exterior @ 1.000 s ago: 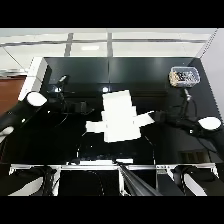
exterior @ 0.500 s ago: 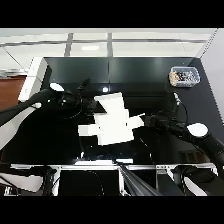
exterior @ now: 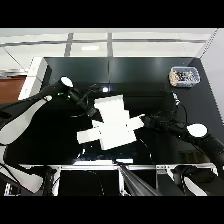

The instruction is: Fold the box and place the chain.

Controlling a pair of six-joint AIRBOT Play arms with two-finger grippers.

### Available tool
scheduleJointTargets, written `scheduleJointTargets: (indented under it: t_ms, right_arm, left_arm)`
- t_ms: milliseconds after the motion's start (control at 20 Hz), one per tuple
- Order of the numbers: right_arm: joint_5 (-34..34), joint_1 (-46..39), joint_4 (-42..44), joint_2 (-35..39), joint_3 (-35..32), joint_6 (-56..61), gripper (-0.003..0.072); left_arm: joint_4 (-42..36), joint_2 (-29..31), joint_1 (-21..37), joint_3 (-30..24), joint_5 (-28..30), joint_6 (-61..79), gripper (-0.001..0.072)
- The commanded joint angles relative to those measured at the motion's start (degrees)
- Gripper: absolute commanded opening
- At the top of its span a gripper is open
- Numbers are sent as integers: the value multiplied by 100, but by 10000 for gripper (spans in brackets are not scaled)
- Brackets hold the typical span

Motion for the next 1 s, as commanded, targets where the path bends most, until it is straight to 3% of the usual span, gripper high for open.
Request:
scheduleJointTargets:
  t_ms: [0,50,150,250,350,450,550,650,950]
  right_arm:
    - [136,-140,-315,7,136,-2,617]
    - [586,-326,-702,7,382,-52,688]
    - [1878,-597,-1902,7,1126,-479,687]
    - [2597,-645,-3222,7,1790,-487,685]
    - [2734,-645,-3873,7,2055,-780,684]
    - [2616,-614,-3862,-9,2011,-1547,683]
    - [2498,-483,-3847,-13,1888,-2439,683]
    - [2347,-310,-3849,-13,1716,-2927,683]
    - [2299,264,-3873,-57,1156,-3773,683]
  left_arm:
    - [328,-28,-96,402,-164,160,27]
    - [332,-7,-81,498,-197,74,26]
    - [337,212,-83,507,-125,-186,22]
    - [334,713,-181,236,28,-114,21]
    - [46,1545,-332,-614,992,509,23]
    - [-267,2363,-531,-1716,2411,1709,28]
    - [-125,2736,-782,-2380,3338,3296,28]
    - [-42,2608,-990,-2422,3462,4052,28]
    - [4,1657,-1104,-1720,3399,4168,28]
